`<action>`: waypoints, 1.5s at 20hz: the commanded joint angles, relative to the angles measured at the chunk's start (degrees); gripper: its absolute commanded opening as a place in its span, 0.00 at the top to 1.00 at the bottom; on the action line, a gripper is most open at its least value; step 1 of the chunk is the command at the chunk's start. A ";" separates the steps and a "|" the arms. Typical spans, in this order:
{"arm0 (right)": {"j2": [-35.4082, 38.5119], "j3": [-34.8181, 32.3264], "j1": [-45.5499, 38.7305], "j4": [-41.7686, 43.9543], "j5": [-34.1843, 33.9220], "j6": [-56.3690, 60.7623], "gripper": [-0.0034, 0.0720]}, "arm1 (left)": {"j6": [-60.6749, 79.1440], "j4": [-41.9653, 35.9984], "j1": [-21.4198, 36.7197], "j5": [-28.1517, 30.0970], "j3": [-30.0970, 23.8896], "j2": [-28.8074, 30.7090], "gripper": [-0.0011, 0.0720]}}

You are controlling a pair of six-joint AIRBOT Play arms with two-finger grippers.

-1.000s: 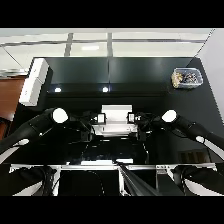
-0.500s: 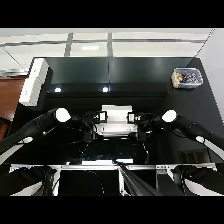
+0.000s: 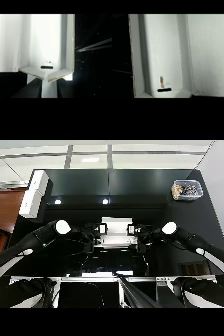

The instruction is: Fold the box and place the chain.

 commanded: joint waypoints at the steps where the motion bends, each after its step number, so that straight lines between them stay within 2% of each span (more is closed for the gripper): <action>1: 0.00 0.00 0.00 0.00 0.00 0.00 0.79 | -0.20 -8.17 -0.02 0.20 -0.02 -0.26 0.69; 3: -0.02 0.00 0.00 0.00 0.00 0.00 0.79 | -0.15 -12.50 -0.02 0.22 -0.02 -0.81 0.69; 12: -0.02 0.00 0.00 0.00 0.00 0.00 0.79 | -0.13 -17.94 -0.22 2.97 -0.02 -5.25 0.69; 13: -0.02 0.00 0.00 0.00 0.00 0.00 0.79 | -0.11 -17.92 -0.24 3.06 -0.02 -5.22 0.74; 14: 0.00 0.00 0.00 0.00 0.02 0.00 0.79 | -0.02 -17.94 -0.24 2.97 -0.02 -5.22 0.94; 15: -0.02 0.00 0.00 0.00 0.00 0.00 0.79 | 0.09 -17.97 -0.24 2.93 -0.02 -5.22 0.94; 17: -0.02 0.00 0.00 0.00 0.00 0.00 0.79 | 0.07 -18.01 -0.28 2.95 -0.02 -5.22 0.56; 18: 0.00 0.00 0.00 0.00 0.00 0.00 0.79 | 0.11 -17.92 -0.24 2.64 -0.02 -5.22 0.56; 19: -0.02 0.00 0.00 0.00 0.00 0.00 0.79 | 0.15 -17.73 -0.24 2.12 -0.02 -5.22 0.63; 21: -0.02 0.00 0.00 0.02 -0.02 0.02 0.79 | 0.13 -17.62 -0.26 1.36 -0.02 -5.22 0.64; 23: -0.02 0.00 0.00 0.00 -0.02 0.02 0.79 | 0.37 -17.55 -0.24 1.99 -0.02 -5.22 0.43; 24: -0.02 0.00 0.00 0.02 -0.02 0.02 0.79 | 0.37 -17.09 -0.20 2.03 0.00 -5.22 0.49; 25: 0.00 0.00 0.00 0.00 -0.04 0.02 0.79 | 0.35 -15.13 -0.17 1.88 0.20 -5.14 0.83; 26: -0.02 0.00 0.00 0.00 -0.02 0.02 0.79 | -0.02 -11.89 -0.11 1.33 0.72 -4.96 0.95; 28: 0.00 0.00 0.00 0.00 -0.04 0.02 0.79 | -4.42 -5.62 0.55 -0.59 2.05 -3.50 0.95; 30: 0.00 0.00 0.00 0.00 -0.02 0.02 0.79 | -14.62 3.13 2.84 -0.96 2.86 0.72 0.95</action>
